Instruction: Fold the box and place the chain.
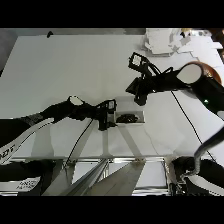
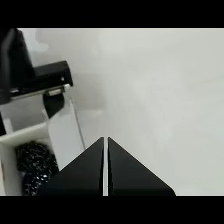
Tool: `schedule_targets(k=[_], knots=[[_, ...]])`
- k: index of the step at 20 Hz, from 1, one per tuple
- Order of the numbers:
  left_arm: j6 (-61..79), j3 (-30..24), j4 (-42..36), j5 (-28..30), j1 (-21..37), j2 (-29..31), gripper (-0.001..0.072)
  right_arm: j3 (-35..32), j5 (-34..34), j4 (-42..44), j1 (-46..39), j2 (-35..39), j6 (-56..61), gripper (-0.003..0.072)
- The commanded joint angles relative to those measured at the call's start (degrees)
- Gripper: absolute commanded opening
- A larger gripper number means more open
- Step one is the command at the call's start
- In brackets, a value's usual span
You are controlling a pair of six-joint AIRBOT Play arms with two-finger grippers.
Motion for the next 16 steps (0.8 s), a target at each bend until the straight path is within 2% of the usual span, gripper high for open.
schedule_targets(k=[1,3,7,9,10,11,13,14,16], knots=[[0.0,0.0,0.0,0.0,0.0,0.0,0.0208,0.7,0.8,-1.1,-0.1,-5.7,-0.9,0.0034],[0.0,0.0,0.0,0.0,0.0,0.0,0.0208,0.7,2.9,-1.2,-0.1,-6.3,-1.6,0.0045],[0.0,0.0,0.0,0.0,0.0,0.0,0.0208,0.6,11.5,-1.4,0.6,-6.1,-6.2,0.0064],[0.0,0.0,0.0,0.0,0.0,0.0,0.0209,-0.7,11.6,-1.4,2.2,-4.4,-7.9,0.0067],[0.0,0.0,0.0,0.0,0.0,0.0,0.0208,-1.8,11.5,-1.4,3.0,-3.0,-8.3,0.0083],[0.0,0.0,0.0,0.0,0.0,0.0,0.0209,-3.3,10.6,-1.6,3.5,-1.2,-8.3,0.0139],[0.0,0.0,0.0,0.0,0.0,0.0,0.0208,-6.8,9.3,-2.0,3.9,2.3,-8.3,0.0142],[0.0,0.0,0.0,0.0,0.0,0.0,0.0209,-8.7,8.6,-2.1,4.1,3.8,-8.3,0.0188],[0.0,0.0,0.0,0.0,0.0,0.0,0.0208,-12.0,7.9,-2.5,5.3,6.0,-8.1,0.02]])
